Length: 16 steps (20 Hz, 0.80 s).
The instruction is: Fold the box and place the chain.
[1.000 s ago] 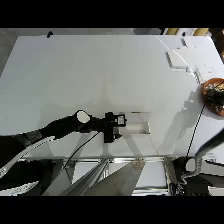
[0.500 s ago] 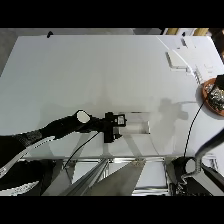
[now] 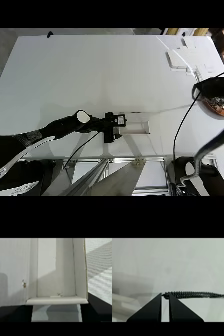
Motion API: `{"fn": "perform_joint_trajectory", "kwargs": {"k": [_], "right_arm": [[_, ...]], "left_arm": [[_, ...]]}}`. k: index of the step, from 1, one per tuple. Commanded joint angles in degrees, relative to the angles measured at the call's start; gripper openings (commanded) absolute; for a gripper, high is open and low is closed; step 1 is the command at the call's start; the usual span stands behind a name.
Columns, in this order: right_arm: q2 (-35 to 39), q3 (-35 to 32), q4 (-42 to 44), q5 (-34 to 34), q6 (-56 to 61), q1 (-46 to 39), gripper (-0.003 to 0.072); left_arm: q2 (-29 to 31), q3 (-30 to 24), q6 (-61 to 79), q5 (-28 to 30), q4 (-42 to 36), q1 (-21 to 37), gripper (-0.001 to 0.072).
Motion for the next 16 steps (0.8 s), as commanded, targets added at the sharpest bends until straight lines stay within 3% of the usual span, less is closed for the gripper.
{"fn": "perform_joint_trajectory", "kwargs": {"k": [1, 5, 10, 16], "right_arm": [[5.01, 0.02, 1.25, 7.17, -0.17, 8.22, 0.0019], [9.22, 0.02, 1.64, 10.01, 0.24, 16.48, 0.0019], [10.60, -1.57, 8.57, 8.83, -0.09, 27.34, 0.0019], [10.60, -12.81, 8.66, -4.57, -4.96, 39.82, 0.0019]], "left_arm": [[0.04, -0.02, 0.00, -0.09, 0.00, -0.02, 0.0331], [0.04, -0.02, 0.00, -0.09, 0.00, -0.02, 0.0331], [0.04, -0.02, 0.00, -0.09, 0.02, -0.02, 0.0331], [0.04, -0.02, 0.00, -0.09, 0.02, -0.02, 0.0331]]}}
